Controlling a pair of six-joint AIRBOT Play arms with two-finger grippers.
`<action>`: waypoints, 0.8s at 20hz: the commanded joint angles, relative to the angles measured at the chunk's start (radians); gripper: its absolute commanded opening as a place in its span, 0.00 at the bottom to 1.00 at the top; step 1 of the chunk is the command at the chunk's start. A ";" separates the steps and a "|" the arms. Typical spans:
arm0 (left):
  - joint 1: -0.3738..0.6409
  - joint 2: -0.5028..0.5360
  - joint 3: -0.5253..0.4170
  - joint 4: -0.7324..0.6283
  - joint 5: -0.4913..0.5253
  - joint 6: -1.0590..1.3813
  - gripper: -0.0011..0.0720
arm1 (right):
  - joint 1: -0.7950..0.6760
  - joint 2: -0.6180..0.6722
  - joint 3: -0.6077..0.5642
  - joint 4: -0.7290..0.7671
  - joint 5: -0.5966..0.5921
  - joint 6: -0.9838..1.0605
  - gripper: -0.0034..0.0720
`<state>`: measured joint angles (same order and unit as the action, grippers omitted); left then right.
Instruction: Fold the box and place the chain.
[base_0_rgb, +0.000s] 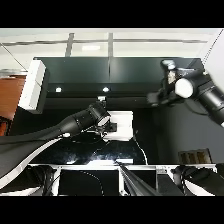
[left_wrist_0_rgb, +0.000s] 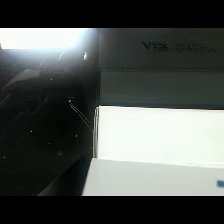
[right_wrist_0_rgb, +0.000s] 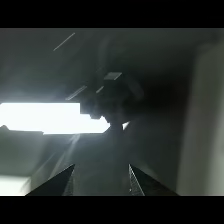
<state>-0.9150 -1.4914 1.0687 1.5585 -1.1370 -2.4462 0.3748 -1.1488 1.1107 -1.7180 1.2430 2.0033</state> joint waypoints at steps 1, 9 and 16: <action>0.000 0.000 0.000 0.000 -0.002 0.000 0.05 | -0.214 -0.028 0.021 -0.122 -0.131 -0.045 0.59; 0.000 0.000 0.000 0.001 -0.001 0.000 0.05 | -0.497 -0.303 0.165 -0.040 -0.399 -0.158 0.98; 0.000 0.000 0.000 0.001 -0.002 0.000 0.05 | -0.571 -0.607 0.542 0.027 -0.224 0.240 0.93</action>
<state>-0.9150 -1.4914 1.0687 1.5585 -1.1385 -2.4462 -0.1650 -1.6543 1.5291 -1.7309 0.9737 2.0678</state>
